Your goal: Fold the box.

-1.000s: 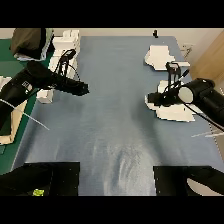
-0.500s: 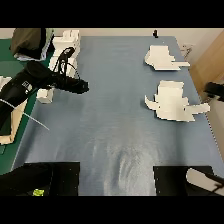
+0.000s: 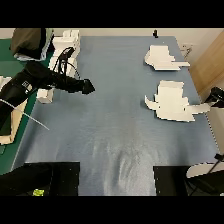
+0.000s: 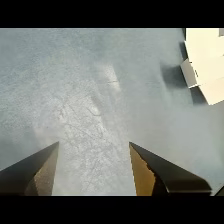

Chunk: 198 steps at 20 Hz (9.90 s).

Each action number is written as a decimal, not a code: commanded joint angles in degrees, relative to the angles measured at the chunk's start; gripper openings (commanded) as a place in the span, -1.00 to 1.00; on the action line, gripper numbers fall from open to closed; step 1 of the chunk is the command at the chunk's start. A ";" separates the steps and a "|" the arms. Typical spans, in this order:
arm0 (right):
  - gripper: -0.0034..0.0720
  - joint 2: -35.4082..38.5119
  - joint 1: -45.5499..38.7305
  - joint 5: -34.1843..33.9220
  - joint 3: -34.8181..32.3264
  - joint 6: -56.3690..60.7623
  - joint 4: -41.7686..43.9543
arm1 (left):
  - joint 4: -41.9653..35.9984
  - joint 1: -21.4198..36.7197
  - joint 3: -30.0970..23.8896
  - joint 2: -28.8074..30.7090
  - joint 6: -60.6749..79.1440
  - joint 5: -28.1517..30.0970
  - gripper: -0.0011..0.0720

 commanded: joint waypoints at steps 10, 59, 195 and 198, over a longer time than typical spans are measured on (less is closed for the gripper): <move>-0.91 -5.73 0.33 17.97 4.46 -12.61 22.10 | -0.74 0.11 0.00 -0.02 -1.33 -4.02 0.84; -0.91 30.23 44.72 -16.79 -42.71 -12.79 23.63 | -1.90 9.29 7.91 -14.10 4.04 -20.79 0.84; -0.79 33.55 48.15 -37.79 -29.81 10.19 13.11 | -50.73 -31.47 -28.04 -1.99 110.12 27.02 -0.94; -0.79 33.53 48.15 -37.77 -29.81 10.19 13.11 | -43.65 -33.70 -27.98 -1.55 102.33 30.91 -0.94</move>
